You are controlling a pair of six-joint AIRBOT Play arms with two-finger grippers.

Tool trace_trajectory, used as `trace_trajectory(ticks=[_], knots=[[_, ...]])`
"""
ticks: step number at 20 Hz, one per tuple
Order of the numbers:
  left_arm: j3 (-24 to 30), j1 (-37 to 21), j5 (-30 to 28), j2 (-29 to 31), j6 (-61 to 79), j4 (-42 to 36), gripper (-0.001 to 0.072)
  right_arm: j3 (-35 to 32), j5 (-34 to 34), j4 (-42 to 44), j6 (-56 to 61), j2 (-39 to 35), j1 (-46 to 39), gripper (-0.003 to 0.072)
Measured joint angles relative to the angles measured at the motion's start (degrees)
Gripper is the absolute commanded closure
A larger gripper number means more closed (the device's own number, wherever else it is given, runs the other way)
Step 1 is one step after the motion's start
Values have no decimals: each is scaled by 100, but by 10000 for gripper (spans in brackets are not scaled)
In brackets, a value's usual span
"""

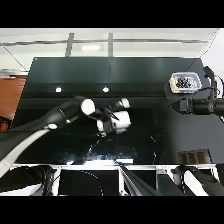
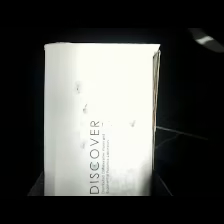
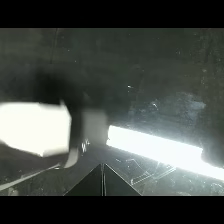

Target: Fold the box and place the chain.

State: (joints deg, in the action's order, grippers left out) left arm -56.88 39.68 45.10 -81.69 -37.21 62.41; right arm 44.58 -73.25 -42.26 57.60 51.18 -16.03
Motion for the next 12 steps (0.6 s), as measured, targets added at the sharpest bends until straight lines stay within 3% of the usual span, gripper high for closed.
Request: trace_trajectory(ticks=[4, 7, 12], knots=[[-278, -1641, 511, 103, -1357, 964, 414, 0, 0, 4, 2, 0, 0, 673], [-621, -3136, 555, 13, -2214, 1340, 414, 0, 0, 13, 13, -2, 2, 673], [-1764, -5075, 673, -793, -2758, 1556, 413, 0, 9, 46, 52, -2, 7, 673]])
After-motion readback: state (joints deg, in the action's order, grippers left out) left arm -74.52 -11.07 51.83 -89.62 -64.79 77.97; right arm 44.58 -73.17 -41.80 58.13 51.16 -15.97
